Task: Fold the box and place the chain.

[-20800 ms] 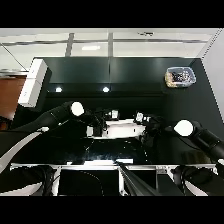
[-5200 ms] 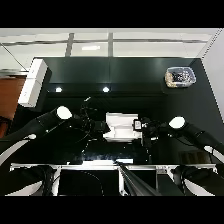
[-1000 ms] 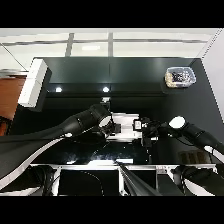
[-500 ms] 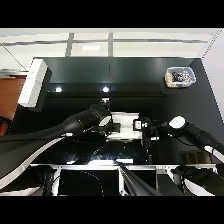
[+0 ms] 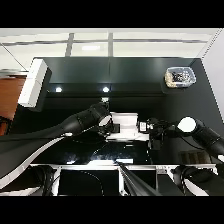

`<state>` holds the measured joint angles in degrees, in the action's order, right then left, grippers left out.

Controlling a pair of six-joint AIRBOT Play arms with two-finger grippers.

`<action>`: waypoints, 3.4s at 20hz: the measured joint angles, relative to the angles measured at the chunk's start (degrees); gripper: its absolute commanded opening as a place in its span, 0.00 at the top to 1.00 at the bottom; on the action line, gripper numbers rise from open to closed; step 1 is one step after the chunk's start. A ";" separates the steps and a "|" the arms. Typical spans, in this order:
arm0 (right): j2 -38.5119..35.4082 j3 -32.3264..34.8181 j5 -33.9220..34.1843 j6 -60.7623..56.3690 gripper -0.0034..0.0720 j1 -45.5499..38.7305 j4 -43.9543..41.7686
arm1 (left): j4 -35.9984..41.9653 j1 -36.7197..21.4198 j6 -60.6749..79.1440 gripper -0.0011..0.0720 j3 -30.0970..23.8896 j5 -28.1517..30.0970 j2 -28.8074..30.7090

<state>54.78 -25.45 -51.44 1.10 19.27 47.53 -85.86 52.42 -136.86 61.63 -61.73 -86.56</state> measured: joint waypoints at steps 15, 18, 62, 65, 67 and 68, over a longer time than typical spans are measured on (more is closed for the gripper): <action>3.96 0.00 3.93 5.64 0.75 4.13 -9.27 | -0.68 0.00 0.22 0.95 0.00 -0.50 0.00; 4.76 0.00 5.49 4.39 0.75 5.60 -11.39 | -0.76 0.00 0.20 0.95 0.00 -0.63 0.00; 7.80 -1.95 -14.93 -70.75 0.90 -33.35 3.19 | -0.42 0.04 0.11 0.95 0.00 -0.33 0.00; 11.26 -1.95 -15.17 -70.75 0.89 -27.87 0.31 | -0.42 0.04 0.04 0.95 0.00 -0.31 0.00; 12.24 -2.03 -14.10 -69.72 0.74 -24.41 -2.73 | -0.44 0.04 0.07 0.95 0.00 -0.31 0.00; 12.55 -2.21 -13.92 -68.67 0.52 -23.06 -4.24 | -0.44 0.04 0.07 0.95 0.00 -0.28 0.00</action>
<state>67.33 -27.66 -65.36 -67.57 -3.79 43.29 -86.30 52.47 -136.79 61.63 -62.02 -86.56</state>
